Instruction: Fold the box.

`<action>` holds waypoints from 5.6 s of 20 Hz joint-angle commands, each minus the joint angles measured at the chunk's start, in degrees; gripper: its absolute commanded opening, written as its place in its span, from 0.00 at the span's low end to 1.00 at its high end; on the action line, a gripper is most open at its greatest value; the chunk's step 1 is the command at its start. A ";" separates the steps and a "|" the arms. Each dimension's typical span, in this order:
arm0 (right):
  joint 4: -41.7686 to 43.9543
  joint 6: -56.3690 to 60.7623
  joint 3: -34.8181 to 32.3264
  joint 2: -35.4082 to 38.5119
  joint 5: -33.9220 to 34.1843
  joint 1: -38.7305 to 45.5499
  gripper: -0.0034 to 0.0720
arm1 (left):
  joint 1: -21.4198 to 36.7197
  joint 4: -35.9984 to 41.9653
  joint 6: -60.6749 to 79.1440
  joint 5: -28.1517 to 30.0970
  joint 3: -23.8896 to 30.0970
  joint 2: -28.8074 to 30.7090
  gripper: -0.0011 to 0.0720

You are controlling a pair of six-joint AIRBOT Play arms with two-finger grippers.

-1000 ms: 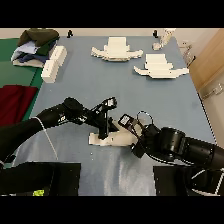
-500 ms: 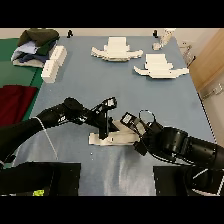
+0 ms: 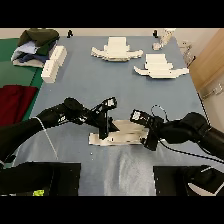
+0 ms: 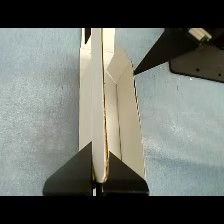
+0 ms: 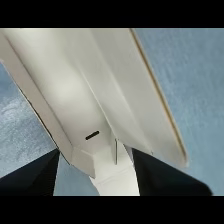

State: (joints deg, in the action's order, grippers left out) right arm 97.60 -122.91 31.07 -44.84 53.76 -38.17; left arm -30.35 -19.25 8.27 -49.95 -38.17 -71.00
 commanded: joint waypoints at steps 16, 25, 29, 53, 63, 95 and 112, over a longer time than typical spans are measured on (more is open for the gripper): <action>22.34 -39.52 -4.61 -5.81 0.85 15.67 0.99 | 0.02 -0.04 0.02 -0.04 -0.02 -0.04 0.03; 27.10 -39.54 -4.66 -6.62 3.69 15.56 0.99 | 0.00 -0.04 0.02 -0.04 -0.02 -0.04 0.03; 26.05 -39.76 -4.68 -7.76 0.74 15.56 0.99 | 0.00 -0.04 0.02 -0.02 -0.02 -0.04 0.03; 28.72 -48.94 -10.14 -6.01 -5.73 15.17 0.90 | 0.00 -0.04 0.02 -0.07 -0.02 -0.04 0.03; 28.28 -49.00 -10.12 -7.82 -6.56 13.42 0.71 | 0.00 -0.04 0.04 -0.04 -0.02 -0.04 0.03; 28.15 -48.98 -10.12 -7.82 -6.47 13.42 0.71 | -0.02 1.01 -0.44 -1.07 0.00 -0.04 0.03; 28.15 -48.98 -10.12 -7.82 -6.49 13.42 0.71 | 0.09 -9.79 -17.49 -1.79 -0.02 3.74 0.56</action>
State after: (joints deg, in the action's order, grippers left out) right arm 125.73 -171.94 20.95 -52.64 47.44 -24.73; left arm -30.35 -21.98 -1.19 -51.46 -38.15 -69.45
